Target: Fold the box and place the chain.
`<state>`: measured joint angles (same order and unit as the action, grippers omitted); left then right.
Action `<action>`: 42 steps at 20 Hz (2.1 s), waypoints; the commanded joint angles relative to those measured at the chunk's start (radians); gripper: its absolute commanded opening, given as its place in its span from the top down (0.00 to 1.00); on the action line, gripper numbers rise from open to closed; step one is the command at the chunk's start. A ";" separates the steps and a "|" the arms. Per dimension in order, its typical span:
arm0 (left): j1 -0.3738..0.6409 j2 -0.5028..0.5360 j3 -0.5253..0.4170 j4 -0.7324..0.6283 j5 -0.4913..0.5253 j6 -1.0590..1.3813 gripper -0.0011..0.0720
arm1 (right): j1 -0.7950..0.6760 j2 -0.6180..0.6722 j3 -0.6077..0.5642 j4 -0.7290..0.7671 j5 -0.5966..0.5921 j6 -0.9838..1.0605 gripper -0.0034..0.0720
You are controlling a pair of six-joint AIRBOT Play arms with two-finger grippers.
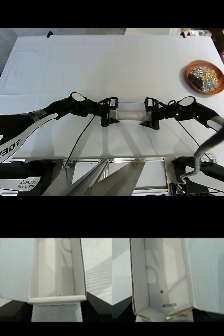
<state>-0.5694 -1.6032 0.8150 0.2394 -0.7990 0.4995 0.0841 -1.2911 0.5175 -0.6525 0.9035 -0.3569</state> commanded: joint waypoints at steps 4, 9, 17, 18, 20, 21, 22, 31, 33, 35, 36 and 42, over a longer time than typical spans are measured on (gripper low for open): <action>0.000 0.000 0.000 0.000 -0.001 -0.002 0.80 | 0.000 0.196 0.000 -0.375 -0.002 0.332 0.05; 0.000 0.000 0.000 0.000 -0.001 -0.002 0.80 | 0.000 0.372 0.000 -0.404 -0.005 0.432 0.16; 0.000 0.000 0.000 0.000 -0.001 -0.002 0.80 | 0.019 0.413 0.000 0.168 -0.010 0.427 0.93; 0.000 0.000 0.000 0.000 -0.001 -0.002 0.80 | 0.043 0.399 0.000 0.167 -0.049 0.427 0.93; 0.000 0.000 0.000 0.000 -0.001 -0.002 0.80 | 0.090 0.364 0.000 0.163 -0.176 0.428 0.93; 0.000 0.000 0.000 0.000 -0.001 -0.002 0.80 | 0.112 0.342 0.000 0.164 -0.264 0.430 0.93; 0.000 0.000 0.000 0.000 -0.001 -0.002 0.80 | 0.128 0.320 0.000 0.165 -0.344 0.441 0.93; 0.000 0.000 0.000 0.000 -0.001 -0.002 0.80 | 0.139 0.143 0.000 0.094 -0.497 0.713 0.94; 0.000 0.000 0.000 0.001 -0.001 -0.002 0.80 | 0.139 0.147 0.000 0.064 -0.475 0.750 0.94; 0.000 0.000 0.000 0.000 -0.001 -0.002 0.80 | 0.139 0.165 0.006 0.062 -0.429 0.755 0.93; 0.000 0.000 0.000 0.000 -0.001 -0.002 0.80 | 0.138 0.185 0.014 0.061 -0.393 0.758 0.93; 0.000 0.000 0.000 0.000 -0.001 -0.002 0.80 | 0.138 0.439 0.049 -0.246 -0.207 0.861 0.93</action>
<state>-0.5690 -1.6032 0.8154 0.2398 -0.8005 0.4980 0.2218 -0.9607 0.5549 -0.7120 0.5926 0.4549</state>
